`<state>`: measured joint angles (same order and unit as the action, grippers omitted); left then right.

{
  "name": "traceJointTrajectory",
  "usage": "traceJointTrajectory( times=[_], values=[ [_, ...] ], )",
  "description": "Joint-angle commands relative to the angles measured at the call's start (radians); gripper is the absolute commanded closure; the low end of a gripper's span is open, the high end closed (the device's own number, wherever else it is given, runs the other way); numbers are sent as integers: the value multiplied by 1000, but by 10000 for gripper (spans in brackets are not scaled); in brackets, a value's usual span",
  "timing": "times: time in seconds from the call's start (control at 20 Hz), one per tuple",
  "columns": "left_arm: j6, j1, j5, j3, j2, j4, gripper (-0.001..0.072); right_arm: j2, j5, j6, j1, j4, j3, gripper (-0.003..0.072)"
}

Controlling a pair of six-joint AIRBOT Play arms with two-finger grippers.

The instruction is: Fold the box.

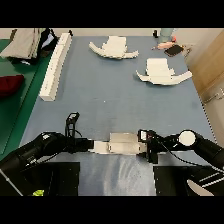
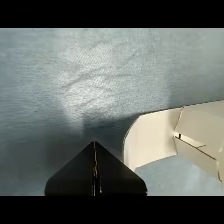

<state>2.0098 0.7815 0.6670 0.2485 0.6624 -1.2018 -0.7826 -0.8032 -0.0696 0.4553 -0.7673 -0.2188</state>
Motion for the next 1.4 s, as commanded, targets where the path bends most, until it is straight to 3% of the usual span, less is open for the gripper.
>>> traceJointTrajectory(
  times=[0.0, 0.2, 0.55, 0.85, 0.9, 0.95, 1.05, 1.35],
  values=[
    [-242, -2, -107, 5, 111, 315, 692, 0, 0, 0, 1, 0, 0, 178],
    [-373, -2, -76, 49, 106, 471, 692, 0, 0, 0, 1, 0, 0, 178],
    [-431, -2, 13, 122, 92, 500, 689, 0, 0, 0, 1, 0, 0, 177],
    [-442, -2, 76, 130, 92, 502, 687, 0, 0, 0, 1, 0, 0, 178],
    [-442, -2, 73, 130, 92, 503, 506, 0, 0, 0, 1, 0, 0, 178],
    [-438, -2, 68, 130, 92, 504, 265, 0, 0, 0, 1, 0, 0, 178],
    [-439, -3, 65, 130, 93, 503, 323, 0, 0, 0, 1, 0, 0, 178],
    [-439, -3, -47, 130, 122, 511, 319, 0, 0, 0, 1, 0, 0, 177]
  ],
)
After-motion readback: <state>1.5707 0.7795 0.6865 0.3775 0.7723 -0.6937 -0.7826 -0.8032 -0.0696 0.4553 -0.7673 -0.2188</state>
